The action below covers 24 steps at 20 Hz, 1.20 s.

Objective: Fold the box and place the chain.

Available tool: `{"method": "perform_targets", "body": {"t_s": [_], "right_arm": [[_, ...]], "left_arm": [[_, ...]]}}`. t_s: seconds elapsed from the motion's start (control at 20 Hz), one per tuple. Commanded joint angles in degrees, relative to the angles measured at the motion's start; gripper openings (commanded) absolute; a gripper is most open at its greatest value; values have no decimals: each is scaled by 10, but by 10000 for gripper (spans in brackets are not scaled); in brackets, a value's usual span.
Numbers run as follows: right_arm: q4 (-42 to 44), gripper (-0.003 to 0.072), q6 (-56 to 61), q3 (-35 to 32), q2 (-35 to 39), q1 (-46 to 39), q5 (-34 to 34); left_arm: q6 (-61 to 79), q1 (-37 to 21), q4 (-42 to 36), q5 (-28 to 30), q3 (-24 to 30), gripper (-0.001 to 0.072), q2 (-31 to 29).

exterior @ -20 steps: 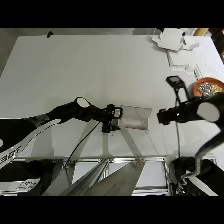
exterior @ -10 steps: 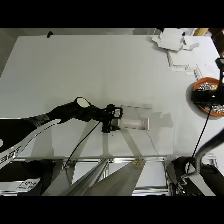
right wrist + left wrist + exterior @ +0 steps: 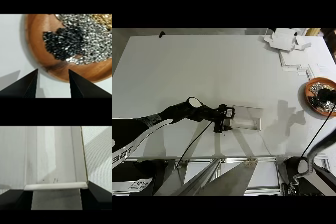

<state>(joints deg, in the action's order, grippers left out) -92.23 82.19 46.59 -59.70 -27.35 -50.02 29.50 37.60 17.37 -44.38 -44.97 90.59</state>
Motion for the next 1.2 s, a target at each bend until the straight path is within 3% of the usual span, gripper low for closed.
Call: {"method": "perform_targets", "body": {"t_s": [0.0,0.7,1.15], "right_arm": [[-5,383,-2,0,-40,-37,36],[-3,332,-2,0,-143,-42,83],[-3,281,-2,0,-155,-42,119]], "left_arm": [[0,0,0,0,0,504,0],[0,0,0,0,0,504,0],[0,0,0,0,0,504,0]]}}
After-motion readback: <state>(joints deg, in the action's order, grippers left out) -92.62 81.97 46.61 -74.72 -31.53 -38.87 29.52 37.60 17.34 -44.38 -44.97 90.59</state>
